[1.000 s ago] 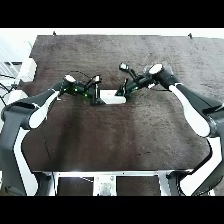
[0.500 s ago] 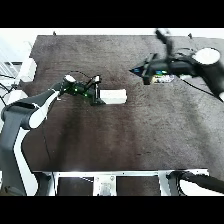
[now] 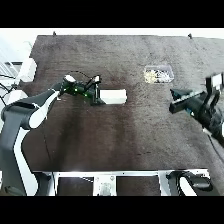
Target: Fold the box and place the chain.
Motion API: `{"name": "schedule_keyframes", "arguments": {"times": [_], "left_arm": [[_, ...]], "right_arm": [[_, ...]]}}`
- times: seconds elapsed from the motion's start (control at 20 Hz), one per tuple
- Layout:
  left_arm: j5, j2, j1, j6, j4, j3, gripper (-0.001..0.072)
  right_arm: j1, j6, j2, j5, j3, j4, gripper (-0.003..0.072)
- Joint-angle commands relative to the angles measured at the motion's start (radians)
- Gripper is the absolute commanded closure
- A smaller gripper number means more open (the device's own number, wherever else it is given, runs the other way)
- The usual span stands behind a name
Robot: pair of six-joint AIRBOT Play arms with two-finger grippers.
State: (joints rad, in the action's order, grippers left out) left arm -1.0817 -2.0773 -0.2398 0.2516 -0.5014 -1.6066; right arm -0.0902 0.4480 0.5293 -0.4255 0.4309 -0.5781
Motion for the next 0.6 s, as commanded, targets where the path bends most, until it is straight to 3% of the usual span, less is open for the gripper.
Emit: {"name": "schedule_keyframes", "arguments": {"times": [0.0,0.15,0.2,0.25,0.55], "left_arm": [[0.000,0.000,-0.001,0.000,0.009,0.000,0.0316],[-0.002,0.000,-0.001,0.000,0.023,0.000,0.0321],[-0.005,0.003,0.000,-0.024,0.036,0.000,0.0538],[-0.012,0.014,0.003,-0.037,0.040,-0.001,0.0686],[0.070,0.196,0.051,-0.259,0.053,0.000,0.0696]], "right_arm": [[-0.016,0.032,-0.138,0.123,-0.167,0.018,0.0675],[-0.016,0.031,-0.139,0.123,-0.175,0.021,0.0675],[-0.016,0.031,-0.139,0.124,-0.175,0.021,0.0675],[-0.016,0.031,-0.139,0.124,-0.175,0.021,0.0675],[-0.016,0.031,-0.139,0.127,-0.175,0.020,0.0675]]}}
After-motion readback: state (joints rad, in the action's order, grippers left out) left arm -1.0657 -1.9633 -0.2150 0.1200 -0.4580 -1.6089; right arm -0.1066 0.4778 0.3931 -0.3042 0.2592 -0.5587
